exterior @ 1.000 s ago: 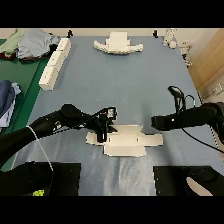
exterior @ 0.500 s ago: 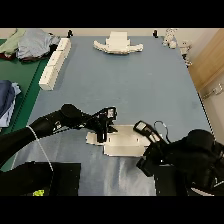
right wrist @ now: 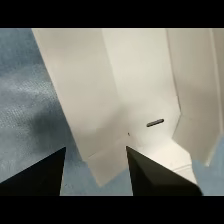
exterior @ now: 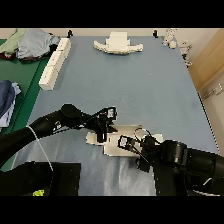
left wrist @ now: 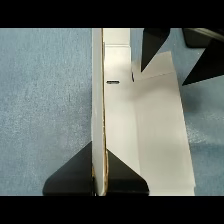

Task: Fold the box.

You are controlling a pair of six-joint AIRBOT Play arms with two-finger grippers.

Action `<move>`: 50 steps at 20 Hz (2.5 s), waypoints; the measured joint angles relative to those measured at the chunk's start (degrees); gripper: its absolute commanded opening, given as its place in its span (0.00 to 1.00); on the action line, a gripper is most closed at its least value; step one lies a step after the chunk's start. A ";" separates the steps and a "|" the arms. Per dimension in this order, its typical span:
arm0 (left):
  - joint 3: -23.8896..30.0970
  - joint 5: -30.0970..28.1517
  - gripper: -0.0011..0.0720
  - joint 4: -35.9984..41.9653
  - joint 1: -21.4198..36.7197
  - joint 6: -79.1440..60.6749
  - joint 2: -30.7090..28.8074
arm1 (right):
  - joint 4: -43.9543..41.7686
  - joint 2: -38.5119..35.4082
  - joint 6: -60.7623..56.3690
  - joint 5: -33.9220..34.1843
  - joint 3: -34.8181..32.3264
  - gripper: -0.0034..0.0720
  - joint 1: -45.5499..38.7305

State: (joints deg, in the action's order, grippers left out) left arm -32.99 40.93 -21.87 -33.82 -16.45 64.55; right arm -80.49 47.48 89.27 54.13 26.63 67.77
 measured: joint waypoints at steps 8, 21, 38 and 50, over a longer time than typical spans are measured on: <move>0.00 -0.02 0.03 0.02 0.00 0.00 0.00 | 11.28 -0.44 -18.95 1.33 4.59 0.83 0.39; 0.00 0.02 0.03 0.00 0.00 0.00 0.00 | 13.27 -1.36 -20.81 4.63 5.92 1.00 -2.60; 0.00 0.13 0.03 0.00 0.00 0.00 0.00 | -45.40 4.31 71.45 0.31 1.20 1.00 -44.13; 0.00 0.00 0.03 0.00 0.00 0.00 0.00 | -46.01 1.62 75.08 0.92 -0.85 1.00 -46.31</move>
State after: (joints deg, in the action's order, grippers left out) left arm -32.99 40.93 -21.87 -33.82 -16.45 64.55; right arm -126.50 49.10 164.35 55.05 25.78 21.45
